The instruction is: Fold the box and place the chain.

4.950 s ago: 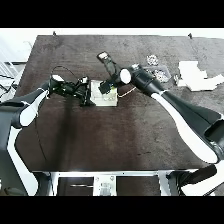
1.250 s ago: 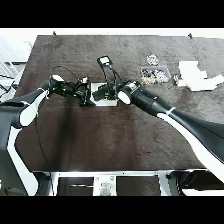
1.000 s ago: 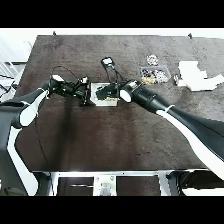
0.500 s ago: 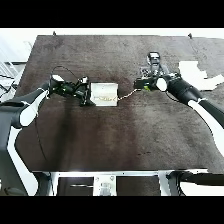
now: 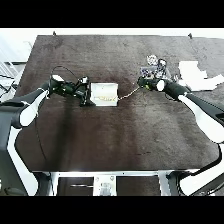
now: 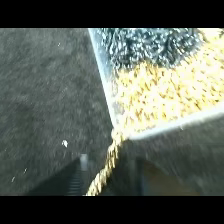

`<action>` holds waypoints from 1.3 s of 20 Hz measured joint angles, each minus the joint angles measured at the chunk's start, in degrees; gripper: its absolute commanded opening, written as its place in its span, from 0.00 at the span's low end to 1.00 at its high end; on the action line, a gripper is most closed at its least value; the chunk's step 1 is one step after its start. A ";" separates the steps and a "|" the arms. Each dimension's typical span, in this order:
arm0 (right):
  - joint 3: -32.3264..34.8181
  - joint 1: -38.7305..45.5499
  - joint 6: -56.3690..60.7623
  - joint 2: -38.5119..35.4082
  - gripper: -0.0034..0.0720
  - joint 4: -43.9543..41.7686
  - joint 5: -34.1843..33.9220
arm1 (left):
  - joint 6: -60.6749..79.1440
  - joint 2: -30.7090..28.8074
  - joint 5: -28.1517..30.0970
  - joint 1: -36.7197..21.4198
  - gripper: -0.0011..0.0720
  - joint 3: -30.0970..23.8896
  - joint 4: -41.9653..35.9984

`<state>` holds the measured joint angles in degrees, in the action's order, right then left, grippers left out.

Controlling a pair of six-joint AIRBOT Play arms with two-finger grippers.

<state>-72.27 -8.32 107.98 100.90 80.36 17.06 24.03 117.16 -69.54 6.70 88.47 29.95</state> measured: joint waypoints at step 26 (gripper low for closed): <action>-2.62 -28.04 -4.63 -37.81 0.05 11.52 12.11 | 0.00 0.00 -0.09 0.00 0.67 0.00 0.02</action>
<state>-74.89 -36.36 103.35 63.09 91.88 29.17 24.03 117.16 -69.63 6.70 88.47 29.98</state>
